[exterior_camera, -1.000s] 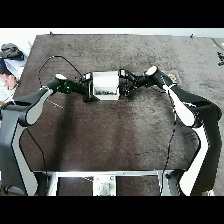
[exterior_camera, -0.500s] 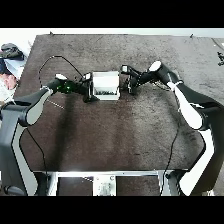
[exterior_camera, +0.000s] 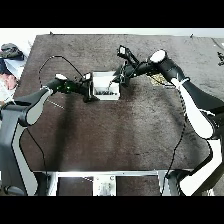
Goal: Fold the box and place the chain.
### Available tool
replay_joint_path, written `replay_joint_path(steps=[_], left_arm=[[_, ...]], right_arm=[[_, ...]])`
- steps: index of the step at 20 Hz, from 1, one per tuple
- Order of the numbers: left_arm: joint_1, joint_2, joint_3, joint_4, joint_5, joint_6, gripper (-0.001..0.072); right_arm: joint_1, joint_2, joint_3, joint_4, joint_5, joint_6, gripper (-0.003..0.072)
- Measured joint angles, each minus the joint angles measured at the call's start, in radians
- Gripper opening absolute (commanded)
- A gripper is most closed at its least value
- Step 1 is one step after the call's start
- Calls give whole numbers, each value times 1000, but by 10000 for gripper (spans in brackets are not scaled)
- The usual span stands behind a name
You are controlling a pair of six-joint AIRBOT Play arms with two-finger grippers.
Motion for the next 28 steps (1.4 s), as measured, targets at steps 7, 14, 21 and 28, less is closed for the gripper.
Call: replay_joint_path(steps=[7, 14, 21, 28], left_arm=[[0, 0, 0, 0, 0, 0, 348], [0, 0, 0, 0, 0, 0, 348], [0, 0, 0, 0, 0, 0, 348], [0, 0, 0, 0, 0, 0, 348]], right_arm=[[-27, 6, 1, -7, -104, 99, 271], [-131, -18, 36, 9, -122, 344, 150], [-157, -161, 179, 71, -26, 445, 150], [-132, -223, 232, 122, 72, 441, 150]])
